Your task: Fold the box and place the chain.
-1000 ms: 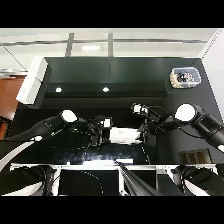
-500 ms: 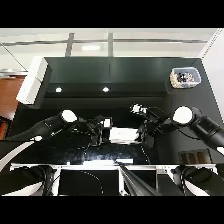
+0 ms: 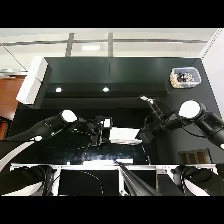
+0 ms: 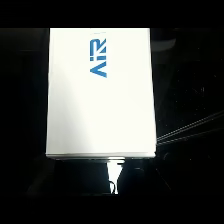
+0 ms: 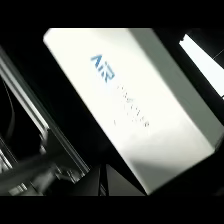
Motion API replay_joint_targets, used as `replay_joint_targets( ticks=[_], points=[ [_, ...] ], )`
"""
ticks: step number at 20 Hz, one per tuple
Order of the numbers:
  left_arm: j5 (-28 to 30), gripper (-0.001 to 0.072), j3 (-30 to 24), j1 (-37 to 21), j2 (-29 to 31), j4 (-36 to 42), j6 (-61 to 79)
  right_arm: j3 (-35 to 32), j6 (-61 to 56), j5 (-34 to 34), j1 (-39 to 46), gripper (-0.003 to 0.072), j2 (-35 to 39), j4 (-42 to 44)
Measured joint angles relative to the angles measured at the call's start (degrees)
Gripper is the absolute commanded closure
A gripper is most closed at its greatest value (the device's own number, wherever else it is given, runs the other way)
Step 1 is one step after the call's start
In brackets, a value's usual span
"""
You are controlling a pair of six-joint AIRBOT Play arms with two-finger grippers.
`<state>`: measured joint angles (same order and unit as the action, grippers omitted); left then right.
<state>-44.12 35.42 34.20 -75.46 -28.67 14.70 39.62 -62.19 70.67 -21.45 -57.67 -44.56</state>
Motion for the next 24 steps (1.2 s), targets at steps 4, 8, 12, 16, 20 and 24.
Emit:
replay_joint_targets(
  ticks=[4,8,12,16,20,24],
  points=[
    [0.00,0.0364,0.00,0.00,0.00,0.00,0.00,-3.48,-3.32,-5.62,1.01,0.0641,-0.50,9.88],
    [0.00,0.0365,0.00,0.00,0.00,0.00,0.00,-7.43,-4.42,-9.18,1.25,0.0641,-1.27,13.86],
    [0.00,0.0365,0.00,0.00,0.00,0.00,0.02,-10.19,-4.96,-11.43,1.31,0.0641,-1.99,14.69],
    [0.00,0.0365,0.00,0.00,0.00,0.00,0.07,-11.19,-5.11,-13.05,1.33,0.0640,-2.40,14.08],
    [0.00,0.0364,0.00,0.00,0.00,0.00,0.07,-11.43,-5.14,-13.66,1.33,0.0641,-2.86,13.27],
    [0.00,0.0364,0.00,0.00,0.00,0.00,0.04,-11.54,-5.14,-14.16,1.33,0.0641,-3.10,12.96]
  ],
)
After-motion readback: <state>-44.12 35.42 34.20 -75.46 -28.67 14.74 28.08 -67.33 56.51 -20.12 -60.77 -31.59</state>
